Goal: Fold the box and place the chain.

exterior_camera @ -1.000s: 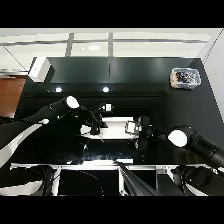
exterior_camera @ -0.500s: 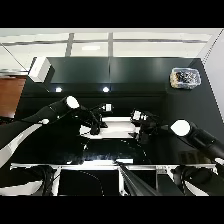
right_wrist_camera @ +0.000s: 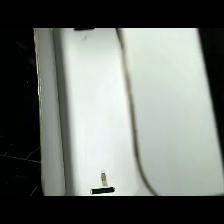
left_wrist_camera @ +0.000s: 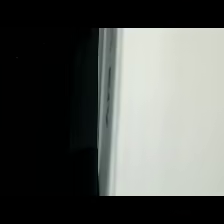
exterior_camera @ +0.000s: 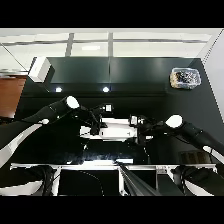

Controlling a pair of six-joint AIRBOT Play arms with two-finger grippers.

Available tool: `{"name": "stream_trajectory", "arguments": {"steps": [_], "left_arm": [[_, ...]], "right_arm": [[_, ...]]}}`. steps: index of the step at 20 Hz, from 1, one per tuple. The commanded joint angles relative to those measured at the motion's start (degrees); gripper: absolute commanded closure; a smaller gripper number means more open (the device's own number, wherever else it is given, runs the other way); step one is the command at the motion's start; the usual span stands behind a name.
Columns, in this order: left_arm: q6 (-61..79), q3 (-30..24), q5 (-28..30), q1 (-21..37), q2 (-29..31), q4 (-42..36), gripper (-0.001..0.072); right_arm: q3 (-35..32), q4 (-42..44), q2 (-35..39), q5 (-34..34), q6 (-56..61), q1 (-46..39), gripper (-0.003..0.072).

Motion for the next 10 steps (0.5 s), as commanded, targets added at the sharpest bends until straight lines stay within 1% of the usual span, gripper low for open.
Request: {"name": "stream_trajectory", "arguments": {"steps": [1,10], "left_arm": [[-0.1,0.0,0.1,0.0,0.0,0.0,0.0681],[-0.1,0.0,0.1,0.0,0.0,0.0,0.0680]], "right_arm": [[0.0,-0.2,-2.1,0.5,-4.2,-0.1,-0.0015],[0.0,-0.2,-3.1,-0.2,-5.7,-0.1,-0.0014]]}}
